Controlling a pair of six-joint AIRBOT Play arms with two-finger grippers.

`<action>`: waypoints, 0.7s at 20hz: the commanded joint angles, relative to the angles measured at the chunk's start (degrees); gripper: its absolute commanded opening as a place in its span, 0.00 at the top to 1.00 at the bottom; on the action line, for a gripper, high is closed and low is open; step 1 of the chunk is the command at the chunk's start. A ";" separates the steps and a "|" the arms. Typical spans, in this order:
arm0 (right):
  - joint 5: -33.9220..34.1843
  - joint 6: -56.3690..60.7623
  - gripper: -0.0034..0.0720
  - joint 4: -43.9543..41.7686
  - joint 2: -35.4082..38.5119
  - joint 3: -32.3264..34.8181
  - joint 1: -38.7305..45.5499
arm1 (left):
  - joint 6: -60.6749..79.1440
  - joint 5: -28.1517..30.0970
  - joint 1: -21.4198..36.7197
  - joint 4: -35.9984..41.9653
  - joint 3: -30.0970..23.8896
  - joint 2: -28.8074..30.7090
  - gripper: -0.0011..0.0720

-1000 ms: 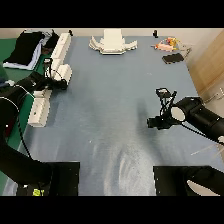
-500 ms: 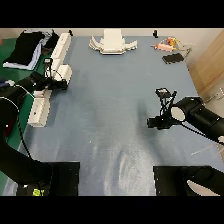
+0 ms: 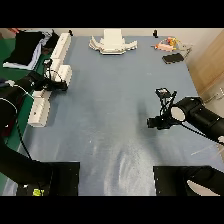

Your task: Fold the box.

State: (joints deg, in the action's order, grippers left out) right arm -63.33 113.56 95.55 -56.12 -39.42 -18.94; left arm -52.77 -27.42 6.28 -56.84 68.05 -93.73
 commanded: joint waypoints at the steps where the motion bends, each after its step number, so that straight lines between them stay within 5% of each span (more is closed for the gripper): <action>1: -0.22 0.02 0.95 -0.02 -0.04 -0.04 0.04 | 0.22 -4.11 0.63 -0.24 0.11 3.72 0.00; 6: -0.92 0.00 0.95 -1.81 -0.04 -0.09 0.04 | 0.20 -17.81 1.55 -1.03 0.52 10.51 0.00; 10: -0.09 -2.47 0.94 -3.85 -0.07 -2.67 0.04 | 0.22 -22.32 -0.59 -0.83 0.52 18.47 0.00; 11: 0.72 -3.65 0.95 -3.98 -0.07 -4.04 0.04 | 0.22 -22.73 -1.62 -0.57 0.55 20.72 0.24; 12: 1.46 -4.26 0.95 -3.98 -0.24 -5.57 0.04 | 0.22 -23.65 -2.64 0.24 0.63 22.75 0.66; 13: 1.90 -4.87 0.95 -4.04 -1.03 -7.78 0.04 | 0.22 -25.00 -3.91 0.66 0.96 24.61 0.90; 14: 1.88 -5.64 0.95 -4.24 -2.34 -10.27 0.04 | 0.24 -26.51 -5.22 0.63 1.51 25.83 0.97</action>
